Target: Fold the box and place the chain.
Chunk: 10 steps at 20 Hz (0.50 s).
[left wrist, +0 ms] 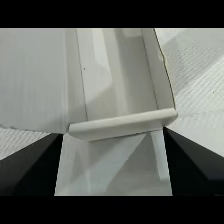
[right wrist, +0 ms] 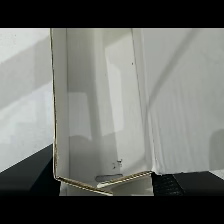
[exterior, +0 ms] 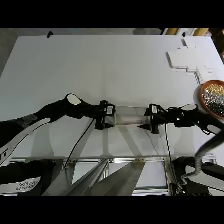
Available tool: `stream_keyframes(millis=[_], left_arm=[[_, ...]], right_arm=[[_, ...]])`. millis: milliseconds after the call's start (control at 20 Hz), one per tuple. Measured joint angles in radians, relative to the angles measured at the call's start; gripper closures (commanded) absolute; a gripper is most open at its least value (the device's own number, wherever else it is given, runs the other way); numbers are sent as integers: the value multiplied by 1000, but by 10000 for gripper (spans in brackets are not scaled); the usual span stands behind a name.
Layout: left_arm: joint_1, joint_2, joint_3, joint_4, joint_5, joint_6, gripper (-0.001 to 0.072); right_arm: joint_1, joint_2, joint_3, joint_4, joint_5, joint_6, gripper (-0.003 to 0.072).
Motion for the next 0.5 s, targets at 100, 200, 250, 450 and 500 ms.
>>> stream_keyframes(millis=[100, 200, 250, 450, 500], left_arm=[[-3, -8, 0, -11, -6, 4, 12], [-5, -13, 0, -29, -16, -9, 12], [-6, -14, 0, -31, -25, -13, 12], [-14, -20, 0, -34, -19, -31, 12], [-17, -22, 0, -36, -15, -32, 12]], right_arm=[[0, 0, 0, 0, 0, -1, 289], [0, 0, 0, 1, -2, 3, 289], [0, 0, 0, 1, -2, 3, 289], [0, 0, 0, 1, -2, 3, 289], [0, 0, 0, 1, -2, 3, 289]])
